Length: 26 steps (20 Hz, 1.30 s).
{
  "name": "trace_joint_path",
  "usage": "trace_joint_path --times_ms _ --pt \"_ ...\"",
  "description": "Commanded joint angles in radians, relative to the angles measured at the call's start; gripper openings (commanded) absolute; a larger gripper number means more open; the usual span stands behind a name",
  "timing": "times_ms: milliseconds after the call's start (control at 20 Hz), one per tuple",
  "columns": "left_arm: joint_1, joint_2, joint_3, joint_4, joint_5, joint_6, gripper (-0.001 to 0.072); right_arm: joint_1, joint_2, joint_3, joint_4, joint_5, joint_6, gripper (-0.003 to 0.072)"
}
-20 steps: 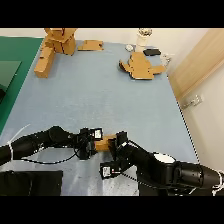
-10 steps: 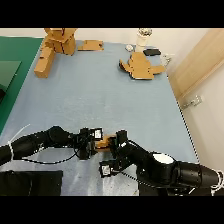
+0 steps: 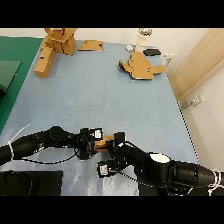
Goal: Fold the box.
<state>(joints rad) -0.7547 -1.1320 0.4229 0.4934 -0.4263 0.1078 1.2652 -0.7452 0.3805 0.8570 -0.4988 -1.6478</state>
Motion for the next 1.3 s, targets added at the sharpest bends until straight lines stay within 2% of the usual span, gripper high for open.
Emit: trace_joint_path --times_ms 0,450,550,600,850,900,950,1000,1050,1150,1250 --pt "0.000 -0.001 0.000 0.000 0.000 0.000 0.0540 0.001 -0.016 0.000 0.058 0.016 0.002 0.0160" --pt "0.000 -0.001 0.000 0.000 0.000 0.000 0.0539 0.002 -0.035 0.001 0.123 0.024 0.002 0.0169" --pt "0.000 -0.001 0.000 0.000 0.000 0.000 0.0540 0.002 -0.006 0.002 0.125 0.016 0.002 0.0350" --pt "0.000 -0.001 0.000 0.000 0.000 0.000 0.0539 0.002 0.013 0.008 0.129 0.002 0.002 0.0372" --pt "0.000 -0.001 0.000 0.000 0.000 0.000 0.0539 0.002 0.111 0.047 0.174 -0.142 0.028 0.0366" --pt "0.000 -0.001 0.000 0.000 0.000 0.000 0.0539 0.002 0.138 0.056 0.233 -0.171 0.105 0.0354" --pt "0.000 -0.001 0.000 0.000 0.000 0.000 0.0539 0.002 0.168 0.061 0.311 -0.198 0.222 0.0235" --pt "0.000 -0.001 0.000 0.000 0.000 0.000 0.0539 0.000 0.196 0.060 0.380 -0.228 0.346 0.0067" --pt "0.000 -0.001 0.000 0.000 0.000 0.000 0.0540 -0.005 0.222 0.058 0.438 -0.264 0.478 0.0004" --pt "0.000 -0.001 0.000 0.000 0.000 0.000 0.0539 -0.011 0.262 0.043 0.519 -0.319 0.688 0.0004" --pt "0.000 -0.001 0.000 0.000 0.000 0.000 0.0539 -0.042 0.301 -0.006 0.534 -0.279 0.985 0.0004"
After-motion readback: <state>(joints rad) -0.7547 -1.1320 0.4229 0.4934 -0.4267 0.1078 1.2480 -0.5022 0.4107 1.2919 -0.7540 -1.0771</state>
